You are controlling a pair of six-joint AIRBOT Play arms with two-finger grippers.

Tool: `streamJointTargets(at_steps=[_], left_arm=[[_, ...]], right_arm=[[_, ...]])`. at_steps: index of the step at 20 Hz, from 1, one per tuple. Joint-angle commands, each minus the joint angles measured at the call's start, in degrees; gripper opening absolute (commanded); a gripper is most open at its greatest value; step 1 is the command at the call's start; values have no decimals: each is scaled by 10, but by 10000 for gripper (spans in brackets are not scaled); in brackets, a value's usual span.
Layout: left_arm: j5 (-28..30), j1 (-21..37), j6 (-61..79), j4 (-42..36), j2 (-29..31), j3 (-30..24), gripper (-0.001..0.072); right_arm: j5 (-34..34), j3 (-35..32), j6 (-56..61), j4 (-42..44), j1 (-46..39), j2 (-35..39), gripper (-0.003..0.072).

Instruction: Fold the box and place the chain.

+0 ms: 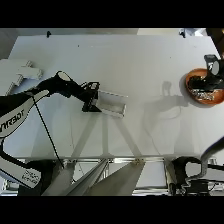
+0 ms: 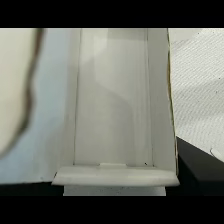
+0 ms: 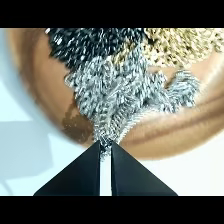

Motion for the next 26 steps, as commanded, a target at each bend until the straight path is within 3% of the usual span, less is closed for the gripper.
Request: streamJointTargets(at_steps=[1, 7, 14, 20, 26], left_arm=[[0, 0, 0, 0, 0, 0, 394], [0, 0, 0, 0, 0, 0, 394], [0, 0, 0, 0, 0, 0, 394], [0, 0, 0, 0, 0, 0, 394], [0, 0, 0, 0, 0, 0, 394]], right_arm=[[64, 1, -2, 0, 40, 46, 17], [144, 1, -2, 7, 158, 75, 17], [145, 1, 5, 136, 310, 104, 17], [51, 1, 19, 263, 405, 104, 16], [-30, 1, 14, 388, 449, 104, 16]])
